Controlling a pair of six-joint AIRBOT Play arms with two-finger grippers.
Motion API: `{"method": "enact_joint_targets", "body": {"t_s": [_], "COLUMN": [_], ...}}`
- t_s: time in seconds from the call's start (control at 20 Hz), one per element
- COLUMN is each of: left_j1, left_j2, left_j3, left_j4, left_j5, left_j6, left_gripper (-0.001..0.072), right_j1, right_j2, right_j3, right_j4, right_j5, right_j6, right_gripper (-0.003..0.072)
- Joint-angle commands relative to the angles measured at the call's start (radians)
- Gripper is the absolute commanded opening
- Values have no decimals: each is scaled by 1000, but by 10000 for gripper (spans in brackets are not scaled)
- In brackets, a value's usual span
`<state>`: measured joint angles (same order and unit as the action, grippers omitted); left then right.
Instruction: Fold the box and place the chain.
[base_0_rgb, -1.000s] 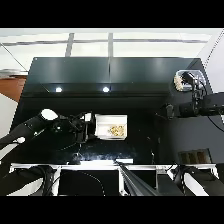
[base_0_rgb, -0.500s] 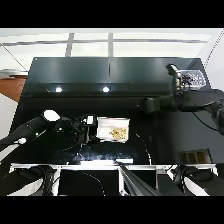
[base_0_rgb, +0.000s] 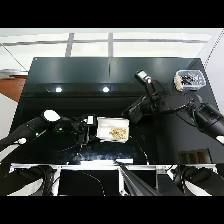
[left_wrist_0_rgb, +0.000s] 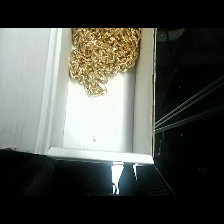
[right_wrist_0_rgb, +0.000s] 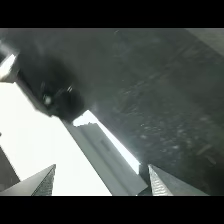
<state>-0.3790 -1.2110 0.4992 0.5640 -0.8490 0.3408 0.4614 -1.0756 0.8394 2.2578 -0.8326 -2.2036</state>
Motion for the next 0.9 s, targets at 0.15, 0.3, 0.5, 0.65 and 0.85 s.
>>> {"method": "enact_joint_targets", "body": {"t_s": [0.15, 0.3, 0.5, 0.65, 0.85], "left_j1": [-3, -3, -3, -3, -3], "left_j2": [-1, -1, -1, -1, -1], "left_j3": [-1, -1, -1, -1, -1], "left_j4": [1, 1, 1, 1, 1], "left_j5": [8, 10, 10, 10, 10], "left_j6": [-1, -4, -4, -4, -4], "left_gripper": [349, 349, 349, 349, 349], "right_j1": [55, 58, 89, 130, 140], "right_j2": [-8, -8, -8, -8, -8], "right_j3": [2, 2, 2, 1, 1], "right_j4": [-71, -71, -72, -121, -156], "right_j5": [-78, -122, -180, -183, -181], "right_j6": [-61, -103, -109, -109, -109], "right_gripper": [706, 706, 706, 706, 705]}}
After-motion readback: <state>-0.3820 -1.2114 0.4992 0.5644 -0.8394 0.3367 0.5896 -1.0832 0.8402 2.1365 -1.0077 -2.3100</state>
